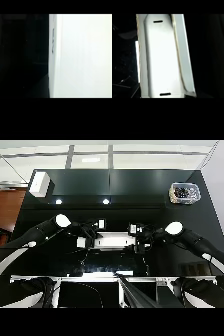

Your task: Fold the box and place the chain.

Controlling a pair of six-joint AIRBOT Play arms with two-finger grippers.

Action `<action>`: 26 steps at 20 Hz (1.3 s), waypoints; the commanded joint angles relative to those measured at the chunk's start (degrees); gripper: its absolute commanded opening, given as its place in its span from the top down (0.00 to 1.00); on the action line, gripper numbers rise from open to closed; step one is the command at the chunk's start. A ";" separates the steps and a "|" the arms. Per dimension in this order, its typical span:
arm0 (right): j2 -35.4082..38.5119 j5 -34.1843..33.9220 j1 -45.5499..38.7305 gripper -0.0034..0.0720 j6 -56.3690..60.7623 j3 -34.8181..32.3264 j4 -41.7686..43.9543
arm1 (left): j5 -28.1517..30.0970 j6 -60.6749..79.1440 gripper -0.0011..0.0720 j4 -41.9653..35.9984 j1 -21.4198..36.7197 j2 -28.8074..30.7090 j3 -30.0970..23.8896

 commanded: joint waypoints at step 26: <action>-5.73 -6.64 3.41 0.12 3.61 0.04 -6.43 | 0.22 -0.13 0.95 -0.09 0.02 -0.02 -0.02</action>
